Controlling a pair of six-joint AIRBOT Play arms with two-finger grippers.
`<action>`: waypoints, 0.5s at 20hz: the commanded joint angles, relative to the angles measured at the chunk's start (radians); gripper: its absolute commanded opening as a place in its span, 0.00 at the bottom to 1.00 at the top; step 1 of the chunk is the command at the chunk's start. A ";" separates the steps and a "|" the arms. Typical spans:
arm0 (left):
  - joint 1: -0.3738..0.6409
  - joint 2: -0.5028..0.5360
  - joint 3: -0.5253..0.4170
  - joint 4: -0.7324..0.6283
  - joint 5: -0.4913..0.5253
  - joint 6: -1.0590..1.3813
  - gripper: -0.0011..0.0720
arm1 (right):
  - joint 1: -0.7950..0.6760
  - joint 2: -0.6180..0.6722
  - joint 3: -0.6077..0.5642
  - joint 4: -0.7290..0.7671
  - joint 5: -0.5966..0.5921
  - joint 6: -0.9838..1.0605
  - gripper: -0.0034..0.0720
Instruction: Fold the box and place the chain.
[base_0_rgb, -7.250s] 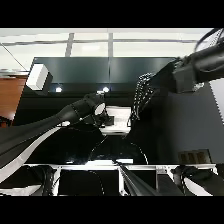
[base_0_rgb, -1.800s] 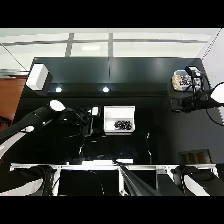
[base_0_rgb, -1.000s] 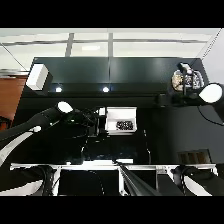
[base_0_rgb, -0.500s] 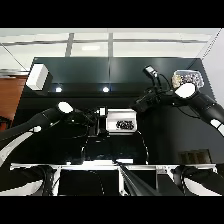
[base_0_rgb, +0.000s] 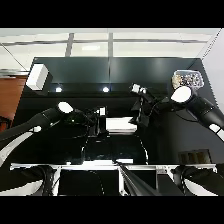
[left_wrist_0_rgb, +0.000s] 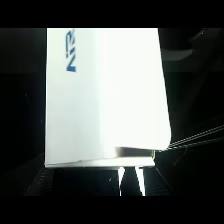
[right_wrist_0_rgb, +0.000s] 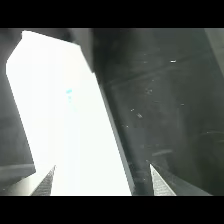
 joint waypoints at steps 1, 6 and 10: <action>-0.001 -0.001 0.000 0.000 -0.001 0.001 0.42 | 0.033 0.001 -0.012 -0.039 -0.017 -0.046 0.98; -0.001 -0.001 0.000 0.000 -0.001 0.001 0.42 | 0.033 0.001 -0.012 -0.037 -0.005 -0.040 0.67; -0.001 -0.001 0.000 0.000 -0.001 0.001 0.42 | 0.033 0.001 -0.012 -0.031 0.010 -0.026 0.67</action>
